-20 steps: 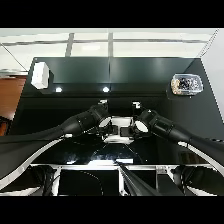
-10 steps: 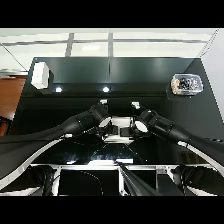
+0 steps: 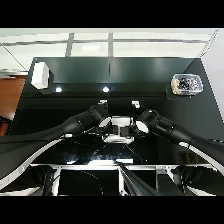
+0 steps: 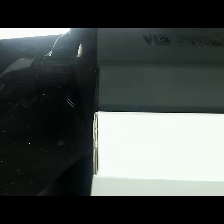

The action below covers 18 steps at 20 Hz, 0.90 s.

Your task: Fold the box and place the chain.

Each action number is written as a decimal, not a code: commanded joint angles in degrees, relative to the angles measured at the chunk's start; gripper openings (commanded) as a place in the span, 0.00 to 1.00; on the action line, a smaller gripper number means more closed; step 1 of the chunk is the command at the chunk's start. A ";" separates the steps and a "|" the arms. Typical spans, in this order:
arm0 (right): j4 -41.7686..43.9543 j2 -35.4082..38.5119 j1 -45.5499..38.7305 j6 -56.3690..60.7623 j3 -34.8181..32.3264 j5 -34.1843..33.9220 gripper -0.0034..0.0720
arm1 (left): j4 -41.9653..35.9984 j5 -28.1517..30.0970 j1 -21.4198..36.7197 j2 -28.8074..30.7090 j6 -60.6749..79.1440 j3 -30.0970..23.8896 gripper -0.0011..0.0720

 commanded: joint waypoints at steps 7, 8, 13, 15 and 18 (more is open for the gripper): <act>-13.68 23.91 -7.78 -4.09 0.07 11.76 0.56 | -0.09 -0.07 0.02 -0.02 -0.04 0.02 0.05; -18.34 27.43 -10.86 -4.09 0.07 12.41 0.56 | -0.09 -0.07 0.02 -0.02 -0.04 0.02 0.05; -36.68 26.29 -35.28 -10.10 -0.11 -0.46 0.55 | -0.09 0.00 0.02 -0.02 -0.04 0.02 0.05; -35.21 19.56 -45.70 -9.97 0.11 -11.23 0.56 | -0.09 -0.04 0.02 -0.02 -0.04 0.02 0.05; -25.44 5.97 -55.89 -11.82 5.01 -22.25 0.99 | -0.11 -0.09 0.02 -0.02 -0.04 0.02 0.05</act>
